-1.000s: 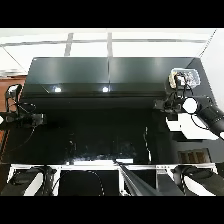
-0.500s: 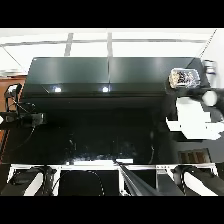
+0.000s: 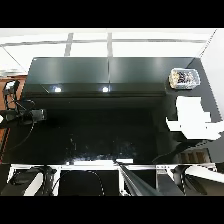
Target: Fold the box and place the chain.
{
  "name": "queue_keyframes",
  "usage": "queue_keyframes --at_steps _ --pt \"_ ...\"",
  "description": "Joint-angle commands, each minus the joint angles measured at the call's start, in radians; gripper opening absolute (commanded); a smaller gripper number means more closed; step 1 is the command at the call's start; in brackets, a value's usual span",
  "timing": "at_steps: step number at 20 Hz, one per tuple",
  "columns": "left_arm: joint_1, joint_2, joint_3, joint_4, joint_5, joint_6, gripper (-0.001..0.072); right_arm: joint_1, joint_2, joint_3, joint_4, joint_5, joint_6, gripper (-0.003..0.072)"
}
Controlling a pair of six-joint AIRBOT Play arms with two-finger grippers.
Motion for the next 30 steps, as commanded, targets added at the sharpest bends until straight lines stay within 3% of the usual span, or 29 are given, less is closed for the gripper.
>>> queue_keyframes --at_steps 1,4,6,8,11,14,21,23,26,29,30 --pt "0.0 0.0 0.0 -0.053 0.005 0.0 0.0025 -0.066 -0.198 0.137 0.129 0.301 -0.191 0.0713" --pt "0.0 0.0 0.0 -0.058 0.006 0.0 0.0025 -0.024 -0.216 0.13 0.072 0.307 -0.243 0.0711" --pt "0.0 0.0 0.0 -0.059 0.005 0.0 0.0025 -0.003 -0.216 0.13 0.087 0.253 -0.245 0.0317" --pt "0.0 0.0 0.0 -0.074 0.006 0.0 0.0026 0.027 -0.212 0.13 0.103 0.25 -0.245 0.0027" --pt "0.0 0.0 0.0 -0.089 0.006 0.0 0.0025 0.099 -0.154 0.13 0.177 0.299 -0.243 0.0013" --pt "0.0 0.0 0.0 -0.088 0.007 0.0 0.0025 0.185 -0.01 0.085 0.371 0.276 -0.244 0.0013" --pt "-0.001 0.0 0.0 -0.124 0.006 0.0 0.0026 0.533 0.379 -0.269 0.541 0.165 -0.155 0.0013" --pt "-0.008 -0.007 0.0 -0.193 0.024 0.003 0.0025 0.672 0.473 -0.428 0.637 0.047 -0.134 0.0013" --pt "-0.069 -0.043 -0.014 -0.271 0.111 0.014 0.0025 0.932 0.543 -0.653 0.814 -0.239 -0.123 0.0013" --pt "-0.171 -0.139 -0.017 -0.373 0.197 0.092 0.0027 1.172 0.542 -0.744 0.85 -0.472 -0.105 0.0013" --pt "-0.193 -0.192 -0.008 -0.428 0.22 0.119 0.0132 1.226 0.541 -0.753 0.848 -0.533 -0.088 0.0013"
